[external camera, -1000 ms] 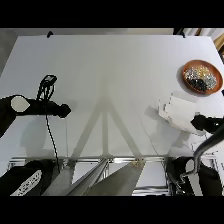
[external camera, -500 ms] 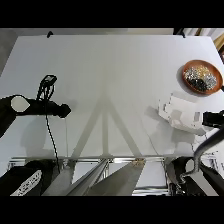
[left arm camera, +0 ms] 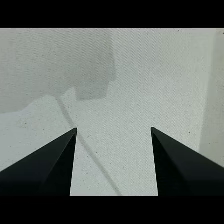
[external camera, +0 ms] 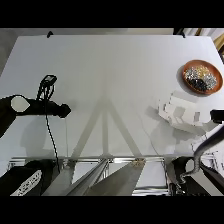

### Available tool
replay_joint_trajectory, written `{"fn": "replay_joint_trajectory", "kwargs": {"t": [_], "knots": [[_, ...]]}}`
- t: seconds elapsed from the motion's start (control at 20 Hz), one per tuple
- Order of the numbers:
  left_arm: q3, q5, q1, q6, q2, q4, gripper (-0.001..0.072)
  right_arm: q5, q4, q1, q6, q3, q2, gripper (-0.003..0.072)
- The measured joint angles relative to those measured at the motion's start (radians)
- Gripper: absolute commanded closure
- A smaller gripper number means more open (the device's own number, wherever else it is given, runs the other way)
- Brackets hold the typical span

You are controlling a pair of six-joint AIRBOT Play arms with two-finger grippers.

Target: Fold the box and place the chain.

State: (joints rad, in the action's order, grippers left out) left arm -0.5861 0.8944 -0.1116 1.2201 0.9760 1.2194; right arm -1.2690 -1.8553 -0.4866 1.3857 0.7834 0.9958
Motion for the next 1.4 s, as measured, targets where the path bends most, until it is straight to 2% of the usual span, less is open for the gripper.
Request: {"fn": "replay_joint_trajectory", "kwargs": {"t": [0.05, 0.15, 0.4, 0.45, 0.55, 0.7, 0.95, 1.15, 1.4], "knots": [[0.0, 0.0, 0.0, 0.0, 0.0, 0.0, 0.0197, 0.005, -0.002, 0.0, -0.003, 0.001, 0.012, 0.0202], [0.0, 0.0, 0.0, 0.0, 0.0, 0.0, 0.0197, 0.017, 0.004, 0.0, -0.01, 0.002, 0.047, 0.0282], [0.0, 0.0, 0.0, 0.0, 0.0, 0.0, 0.0197, 0.019, 0.02, 0.0, -0.019, 0.003, 0.141, 0.0283], [0.0, 0.0, 0.0, 0.0, 0.0, 0.0, 0.0197, 0.018, 0.022, 0.0, -0.02, 0.003, 0.158, 0.0338], [0.0, 0.0, 0.0, 0.0, 0.0, 0.0, 0.0197, 0.016, 0.024, 0.0, -0.021, 0.003, 0.181, 0.0637], [0.0, 0.0, 0.0, 0.0, 0.0, 0.0, 0.0197, 0.023, 0.043, 0.0, -0.043, 0.003, 0.195, 0.0672], [0.0, 0.0, 0.0, 0.0, 0.0, 0.0, 0.0197, 0.041, 0.187, 0.0, -0.167, 0.003, 0.146, 0.0673], [0.0, 0.0, 0.0, 0.0, 0.0, 0.0, 0.0197, 0.078, 0.353, 0.033, -0.29, -0.008, 0.024, 0.0674], [0.0, 0.0, 0.0, 0.0, 0.0, 0.0, 0.0197, 0.158, 0.532, 0.158, -0.34, -0.055, -0.158, 0.0674]]}}
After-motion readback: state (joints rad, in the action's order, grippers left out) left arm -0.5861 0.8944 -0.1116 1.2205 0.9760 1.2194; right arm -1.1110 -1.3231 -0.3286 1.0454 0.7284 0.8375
